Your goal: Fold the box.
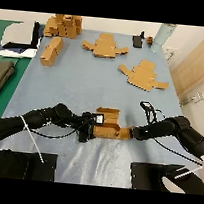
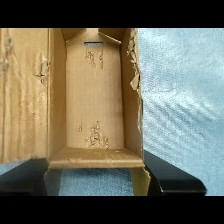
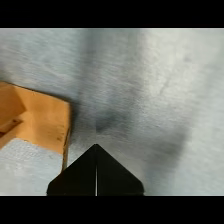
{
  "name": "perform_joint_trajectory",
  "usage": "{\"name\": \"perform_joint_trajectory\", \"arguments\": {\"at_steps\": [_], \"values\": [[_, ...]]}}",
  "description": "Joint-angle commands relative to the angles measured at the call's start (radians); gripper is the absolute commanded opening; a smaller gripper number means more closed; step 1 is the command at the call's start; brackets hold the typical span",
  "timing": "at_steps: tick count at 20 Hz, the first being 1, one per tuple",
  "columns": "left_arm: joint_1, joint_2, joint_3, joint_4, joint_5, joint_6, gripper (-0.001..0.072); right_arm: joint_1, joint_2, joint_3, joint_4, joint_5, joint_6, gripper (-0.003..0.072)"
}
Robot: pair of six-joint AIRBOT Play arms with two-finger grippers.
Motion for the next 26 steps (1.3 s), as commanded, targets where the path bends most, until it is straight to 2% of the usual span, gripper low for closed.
{"name": "perform_joint_trajectory", "arguments": {"at_steps": [1,9,13,23,24,25,26], "values": [[0.0,0.0,0.0,0.0,0.001,0.0,0.0463,-0.003,0.022,-0.001,0.089,0.025,-0.084,0.0003],[0.0,0.0,0.0,0.0,0.001,0.0,0.0463,-0.003,-0.048,-0.002,0.109,0.048,-0.111,0.0003],[0.0,0.0,0.0,0.0,0.001,0.0,0.0463,-0.003,-0.055,-0.001,0.206,0.039,-0.175,0.0003],[0.0,0.0,0.0,0.0,0.001,0.0,0.0463,-0.003,0.105,0.0,0.292,0.015,-0.191,0.0007],[0.0,0.0,0.0,0.0,0.001,0.0,0.0463,-0.003,0.113,0.0,0.301,0.017,-0.191,0.0102],[0.0,0.0,0.0,0.0,0.001,0.0,0.0464,-0.003,0.115,0.001,0.311,0.016,-0.191,0.026],[0.0,0.0,0.0,0.0,0.001,0.0,0.0463,-0.003,0.115,0.002,0.323,0.017,-0.191,0.032]]}}
